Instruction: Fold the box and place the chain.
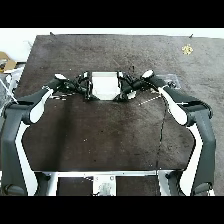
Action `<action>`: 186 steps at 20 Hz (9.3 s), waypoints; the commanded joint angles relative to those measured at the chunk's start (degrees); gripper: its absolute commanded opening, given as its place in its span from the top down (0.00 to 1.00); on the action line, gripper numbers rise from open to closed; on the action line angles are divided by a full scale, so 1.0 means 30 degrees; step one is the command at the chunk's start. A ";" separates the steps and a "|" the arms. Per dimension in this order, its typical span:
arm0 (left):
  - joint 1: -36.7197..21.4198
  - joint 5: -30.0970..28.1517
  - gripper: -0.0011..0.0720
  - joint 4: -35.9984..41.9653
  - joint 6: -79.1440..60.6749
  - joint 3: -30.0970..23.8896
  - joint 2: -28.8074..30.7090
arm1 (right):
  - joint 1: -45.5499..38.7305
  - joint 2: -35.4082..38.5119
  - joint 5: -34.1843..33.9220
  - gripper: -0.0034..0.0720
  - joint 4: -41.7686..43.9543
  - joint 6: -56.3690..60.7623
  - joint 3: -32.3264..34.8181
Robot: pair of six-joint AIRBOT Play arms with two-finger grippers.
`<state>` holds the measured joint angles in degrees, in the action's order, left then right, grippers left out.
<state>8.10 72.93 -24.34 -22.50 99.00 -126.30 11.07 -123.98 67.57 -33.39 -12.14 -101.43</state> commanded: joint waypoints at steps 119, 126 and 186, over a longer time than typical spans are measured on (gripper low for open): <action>0.0007 -0.0022 0.61 -0.0022 -0.0007 0.0015 0.0015 | -0.2710 0.6951 -0.1406 0.93 -0.7147 2.7212 0.4750; 0.0007 -0.0015 0.61 -0.0022 -0.0007 0.0015 0.0015 | -0.2339 0.4881 -0.1581 0.93 -0.4670 2.6148 0.4830; 0.0007 0.0022 0.61 -0.0015 -0.0007 0.0015 0.0015 | 0.5442 0.1260 0.2433 0.38 -1.9329 3.9488 -0.4874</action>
<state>8.12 72.95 -24.36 -22.52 99.00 -126.30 27.27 -118.32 71.16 -90.37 106.43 -114.37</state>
